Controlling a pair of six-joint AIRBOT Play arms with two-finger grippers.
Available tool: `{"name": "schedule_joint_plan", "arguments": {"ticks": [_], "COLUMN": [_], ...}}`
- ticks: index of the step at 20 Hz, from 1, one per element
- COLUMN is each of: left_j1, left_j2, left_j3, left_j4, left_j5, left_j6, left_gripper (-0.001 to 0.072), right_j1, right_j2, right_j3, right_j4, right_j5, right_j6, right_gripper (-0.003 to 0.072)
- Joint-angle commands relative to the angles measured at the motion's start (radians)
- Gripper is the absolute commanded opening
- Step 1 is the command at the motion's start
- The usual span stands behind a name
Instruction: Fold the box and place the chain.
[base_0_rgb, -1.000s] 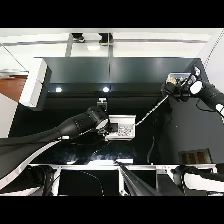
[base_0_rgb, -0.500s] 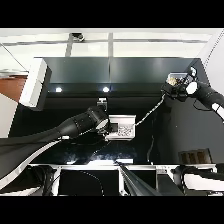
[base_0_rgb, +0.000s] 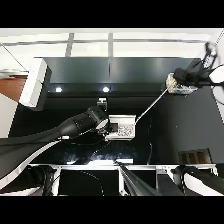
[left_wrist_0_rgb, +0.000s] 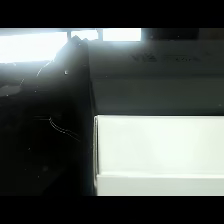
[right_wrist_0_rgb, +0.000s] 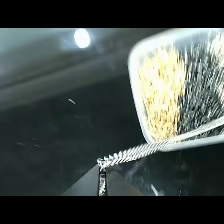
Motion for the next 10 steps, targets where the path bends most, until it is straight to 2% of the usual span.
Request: {"name": "schedule_joint_plan", "arguments": {"ticks": [1,5,10], "left_j1": [0.001,0.001,0.001], "left_j2": [0.0,0.0,0.0], "left_j3": [0.0,0.0,0.0], "left_j4": [0.0,0.0,0.0], "left_j5": [0.0,0.0,0.0], "left_j6": [0.0,0.0,0.0], "left_gripper": [0.0034,0.0034,0.0034], "right_j1": [-0.004,-0.004,0.019], "right_j2": [0.122,0.199,0.253], "right_j3": [0.124,0.277,0.286], "right_j4": [0.002,0.093,0.393], "right_j5": [0.161,0.393,0.61], "right_j6": [-0.061,-0.143,-0.229], "right_gripper": [0.004,0.004,0.004]}}
